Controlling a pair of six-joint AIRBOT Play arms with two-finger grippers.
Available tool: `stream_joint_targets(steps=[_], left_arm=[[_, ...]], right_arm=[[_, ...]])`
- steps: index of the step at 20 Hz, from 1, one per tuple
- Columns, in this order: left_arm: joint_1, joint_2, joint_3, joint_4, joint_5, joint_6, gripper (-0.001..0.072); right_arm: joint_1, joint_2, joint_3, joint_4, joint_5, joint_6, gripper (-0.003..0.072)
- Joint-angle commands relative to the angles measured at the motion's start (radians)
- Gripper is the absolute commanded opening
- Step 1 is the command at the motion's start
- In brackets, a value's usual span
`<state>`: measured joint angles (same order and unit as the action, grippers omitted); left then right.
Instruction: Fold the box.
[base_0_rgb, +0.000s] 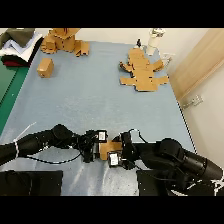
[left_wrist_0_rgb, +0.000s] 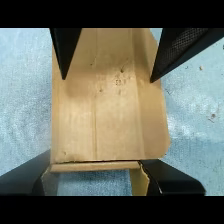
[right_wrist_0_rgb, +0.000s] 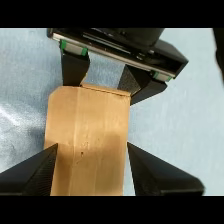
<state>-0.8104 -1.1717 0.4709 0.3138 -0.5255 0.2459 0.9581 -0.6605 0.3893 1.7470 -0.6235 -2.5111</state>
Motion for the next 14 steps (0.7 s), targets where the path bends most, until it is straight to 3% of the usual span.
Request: stream_joint_targets(steps=[1,4,7,14], left_arm=[[0.000,0.000,0.000,0.000,0.000,0.000,0.0477],[0.000,0.000,0.000,0.000,0.000,0.000,0.0477],[0.000,0.000,0.000,0.000,0.000,0.000,0.0477],[0.000,0.000,0.000,0.000,0.000,0.000,0.0477]], right_arm=[[0.058,0.000,-0.002,-0.134,0.022,0.145,0.0655],[0.148,0.001,-0.004,-0.348,0.022,0.360,0.0592],[0.227,0.000,-0.027,-0.489,0.037,0.503,0.0592],[0.265,-0.040,-0.047,-0.581,0.047,0.570,0.0592]])
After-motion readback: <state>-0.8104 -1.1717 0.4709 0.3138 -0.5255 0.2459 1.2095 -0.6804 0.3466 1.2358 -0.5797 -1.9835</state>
